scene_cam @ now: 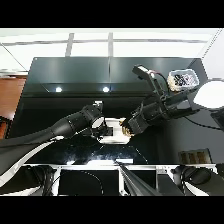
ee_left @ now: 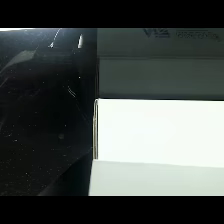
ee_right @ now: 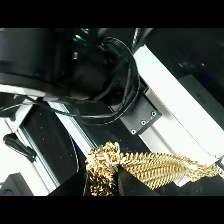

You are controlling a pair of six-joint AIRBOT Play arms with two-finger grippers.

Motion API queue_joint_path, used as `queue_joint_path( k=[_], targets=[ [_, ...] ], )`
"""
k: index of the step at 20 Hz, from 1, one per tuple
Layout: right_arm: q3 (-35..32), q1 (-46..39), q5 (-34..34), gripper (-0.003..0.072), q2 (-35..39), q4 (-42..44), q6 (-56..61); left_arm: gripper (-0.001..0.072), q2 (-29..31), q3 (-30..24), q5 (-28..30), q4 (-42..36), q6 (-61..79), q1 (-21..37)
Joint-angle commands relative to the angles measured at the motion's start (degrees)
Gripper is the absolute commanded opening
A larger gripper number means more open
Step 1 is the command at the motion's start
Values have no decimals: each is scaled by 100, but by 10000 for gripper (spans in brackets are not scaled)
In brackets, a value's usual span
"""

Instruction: Fold the box and place the chain.

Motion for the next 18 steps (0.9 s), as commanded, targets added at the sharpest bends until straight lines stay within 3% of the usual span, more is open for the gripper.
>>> queue_joint_path(
  k=[1,5,6,7,8,12,14,16,18],
  targets=[
    [-323,9,-398,41,-92,9,-7,31,-4,2,-2,0,0,2],
    [-896,7,-907,41,-92,7,-7,31,-4,2,-2,-2,0,2],
    [-992,7,-1001,84,-92,7,-4,31,-4,2,-4,0,2,2],
    [-1036,7,-1014,343,-92,-13,-7,31,-4,2,-4,-2,0,2],
    [-1036,-13,-984,507,-87,-52,-9,31,-4,2,-4,-2,0,2],
    [-1027,-761,-192,511,179,-138,-420,31,-4,2,-2,-2,0,2],
    [-1091,-1318,111,510,516,-645,-542,31,-4,2,-4,-2,0,2],
    [-1530,-1843,-275,511,949,-883,-1014,31,-4,2,-4,-2,0,2],
    [-2186,-2326,-1217,512,1261,-1021,-1255,31,-4,2,-4,-7,0,2]
  ],
)
